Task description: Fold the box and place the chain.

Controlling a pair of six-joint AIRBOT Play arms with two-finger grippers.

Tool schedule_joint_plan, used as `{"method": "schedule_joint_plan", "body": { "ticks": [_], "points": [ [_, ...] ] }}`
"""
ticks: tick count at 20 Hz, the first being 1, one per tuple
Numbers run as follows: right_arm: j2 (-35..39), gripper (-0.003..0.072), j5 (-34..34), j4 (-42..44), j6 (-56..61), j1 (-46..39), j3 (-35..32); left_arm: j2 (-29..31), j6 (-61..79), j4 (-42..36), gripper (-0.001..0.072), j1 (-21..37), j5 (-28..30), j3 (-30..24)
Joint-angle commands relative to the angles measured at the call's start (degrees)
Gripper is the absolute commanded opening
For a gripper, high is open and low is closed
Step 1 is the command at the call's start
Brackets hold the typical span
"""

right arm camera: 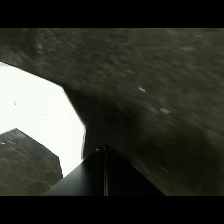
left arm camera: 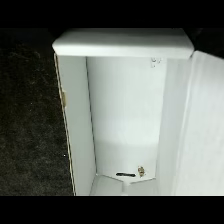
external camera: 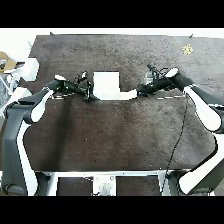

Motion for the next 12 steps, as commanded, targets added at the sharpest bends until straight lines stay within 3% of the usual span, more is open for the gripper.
{"method": "schedule_joint_plan", "body": {
  "ticks": [1,3,5,6,12],
  "points": [
    [-1.77,0.0005,1.11,11.30,-7.08,0.87,-0.09,-0.02,0.00,0.00,0.0523,0.02,0.02,0.00],
    [-1.70,0.0030,2.93,18.62,-10.21,0.85,-0.07,-0.02,0.00,0.00,0.0524,0.02,0.02,0.00],
    [-1.70,0.0480,4.96,23.30,-12.37,0.87,-0.07,-0.02,0.00,0.00,0.0523,0.02,0.02,0.00],
    [-1.64,0.0424,5.60,24.37,-13.00,0.87,-0.07,-0.02,0.00,0.00,0.0523,0.02,0.02,0.00],
    [-1.55,0.0427,4.44,23.19,-9.51,3.74,0.13,-0.02,0.00,0.02,0.0524,0.02,0.04,0.00]
  ]
}}
